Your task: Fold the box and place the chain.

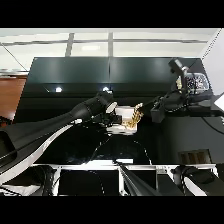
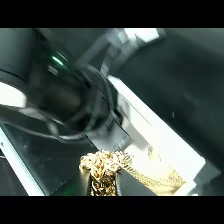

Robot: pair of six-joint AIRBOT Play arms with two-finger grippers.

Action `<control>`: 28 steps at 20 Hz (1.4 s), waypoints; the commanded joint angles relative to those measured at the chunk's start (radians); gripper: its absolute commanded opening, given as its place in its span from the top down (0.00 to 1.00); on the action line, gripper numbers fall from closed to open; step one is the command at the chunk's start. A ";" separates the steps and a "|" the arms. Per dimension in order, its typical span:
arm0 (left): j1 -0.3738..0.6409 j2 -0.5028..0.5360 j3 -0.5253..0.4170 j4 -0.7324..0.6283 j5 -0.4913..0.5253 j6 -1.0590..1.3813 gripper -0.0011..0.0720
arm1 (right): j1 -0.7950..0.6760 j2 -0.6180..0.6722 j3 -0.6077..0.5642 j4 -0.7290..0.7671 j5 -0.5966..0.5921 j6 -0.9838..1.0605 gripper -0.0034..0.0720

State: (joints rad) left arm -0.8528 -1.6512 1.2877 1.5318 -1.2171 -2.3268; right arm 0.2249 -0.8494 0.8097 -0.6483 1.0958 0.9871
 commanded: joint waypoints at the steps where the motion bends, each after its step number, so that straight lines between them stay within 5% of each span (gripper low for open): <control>1: 0.001 0.000 0.001 0.000 0.000 0.000 0.94 | 0.001 -0.048 -0.059 0.003 -0.027 0.013 0.94; 8: 0.001 0.000 0.001 0.000 0.000 0.000 0.94 | 0.055 -0.153 -0.079 0.000 -0.037 0.012 0.93; 10: 0.001 0.000 0.001 0.000 0.000 0.000 0.94 | 0.074 -0.157 -0.082 -0.032 -0.070 0.031 0.58; 17: 0.001 0.000 0.001 0.000 0.014 0.000 0.94 | -0.241 -0.051 -0.014 -0.212 0.136 0.050 0.58; 21: 0.001 0.000 0.001 0.001 0.013 0.000 0.94 | -0.412 0.019 -0.014 -0.356 0.087 0.060 0.58; 28: 0.000 0.005 0.001 -0.030 0.004 -0.016 0.94 | -0.414 0.019 -0.014 -0.246 0.024 0.053 0.58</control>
State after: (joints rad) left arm -0.8528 -1.6516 1.2877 1.5230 -1.2102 -2.3283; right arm -0.1776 -0.8349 0.7940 -0.9054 1.1343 1.0462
